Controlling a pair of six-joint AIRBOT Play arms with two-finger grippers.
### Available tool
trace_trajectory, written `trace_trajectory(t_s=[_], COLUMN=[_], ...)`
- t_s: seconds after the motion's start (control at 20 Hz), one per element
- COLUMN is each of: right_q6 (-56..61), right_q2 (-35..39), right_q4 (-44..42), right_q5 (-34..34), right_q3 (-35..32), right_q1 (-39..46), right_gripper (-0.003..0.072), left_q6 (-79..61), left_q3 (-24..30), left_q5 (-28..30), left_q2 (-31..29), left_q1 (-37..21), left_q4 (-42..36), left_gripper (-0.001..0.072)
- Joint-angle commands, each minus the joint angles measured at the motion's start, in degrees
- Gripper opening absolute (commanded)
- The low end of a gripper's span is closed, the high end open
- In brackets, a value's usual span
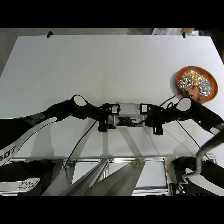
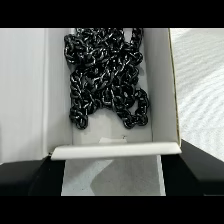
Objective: Fold the box and place the chain.
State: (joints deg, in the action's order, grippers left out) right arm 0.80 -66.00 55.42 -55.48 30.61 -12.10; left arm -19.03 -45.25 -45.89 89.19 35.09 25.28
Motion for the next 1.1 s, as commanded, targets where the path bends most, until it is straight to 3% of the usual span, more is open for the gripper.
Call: trace_trajectory(t_s=[0.0, 0.2, 0.35, 0.5, 0.7, 1.05], right_q6=[9.66, 16.59, 26.97, 30.27, 37.00, 38.42], right_q2=[4.02, 15.32, 20.09, 20.26, 19.30, 12.50], right_q4=[6.62, 9.35, 2.71, -2.14, -2.38, -2.05], right_q5=[-1.42, -9.07, -12.57, -7.80, 2.21, 0.07], right_q3=[0.02, 3.23, 9.94, 15.10, 15.65, 15.50], right_q1=[-0.04, -0.04, -1.97, -9.25, -16.09, -16.52], right_gripper=[0.0014, 0.0014, 0.0013, 0.0013, 0.0013, 0.0014], left_q6=[-0.02, -0.02, -0.02, -0.02, -0.02, -0.02], left_q3=[0.02, 0.02, 0.02, 0.02, 0.02, 0.02], left_q5=[0.00, 0.00, 0.02, 0.00, 0.00, 0.02], left_q2=[-0.04, -0.04, -0.04, -0.04, -0.04, -0.04], left_q1=[0.02, 0.02, 0.02, 0.02, 0.02, 0.02], left_q4=[0.02, 0.02, 0.02, 0.02, 0.02, 0.02], left_gripper=[0.0208, 0.0208, 0.0208, 0.0208, 0.0208, 0.0208])
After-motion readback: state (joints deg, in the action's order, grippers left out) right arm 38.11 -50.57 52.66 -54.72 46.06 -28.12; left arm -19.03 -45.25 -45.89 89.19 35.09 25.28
